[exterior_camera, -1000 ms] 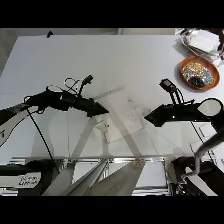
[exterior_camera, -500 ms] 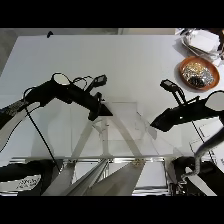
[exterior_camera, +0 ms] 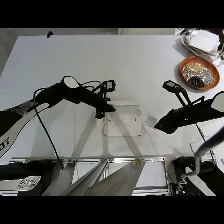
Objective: Fold the box and place the chain.
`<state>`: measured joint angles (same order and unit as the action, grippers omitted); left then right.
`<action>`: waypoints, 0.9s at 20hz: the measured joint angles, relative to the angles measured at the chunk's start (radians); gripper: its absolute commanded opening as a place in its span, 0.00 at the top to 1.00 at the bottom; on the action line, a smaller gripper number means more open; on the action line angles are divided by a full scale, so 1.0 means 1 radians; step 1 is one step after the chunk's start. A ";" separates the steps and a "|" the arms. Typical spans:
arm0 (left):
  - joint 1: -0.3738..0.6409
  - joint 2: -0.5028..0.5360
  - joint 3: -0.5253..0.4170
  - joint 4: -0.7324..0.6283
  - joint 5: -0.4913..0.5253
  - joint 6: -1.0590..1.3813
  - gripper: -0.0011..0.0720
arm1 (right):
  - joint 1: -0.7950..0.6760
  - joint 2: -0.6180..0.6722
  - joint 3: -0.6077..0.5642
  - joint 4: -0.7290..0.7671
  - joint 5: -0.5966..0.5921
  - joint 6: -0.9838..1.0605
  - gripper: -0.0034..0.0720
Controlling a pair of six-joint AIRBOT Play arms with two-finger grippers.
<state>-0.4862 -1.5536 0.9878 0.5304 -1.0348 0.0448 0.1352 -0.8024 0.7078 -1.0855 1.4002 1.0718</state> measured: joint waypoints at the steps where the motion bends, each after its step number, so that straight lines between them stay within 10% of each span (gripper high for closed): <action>1: -0.001 -0.015 0.000 0.000 0.008 0.002 0.98 | 0.000 0.000 0.000 -0.001 -0.009 0.001 0.41; 18: -0.028 -0.097 0.000 -0.080 0.095 0.058 0.98 | 0.000 0.001 0.000 -0.016 -0.100 -0.008 0.41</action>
<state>-0.5144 -1.6508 0.9882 0.4500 -0.9401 0.1024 0.1352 -0.8017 0.7082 -1.1019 1.3006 1.0634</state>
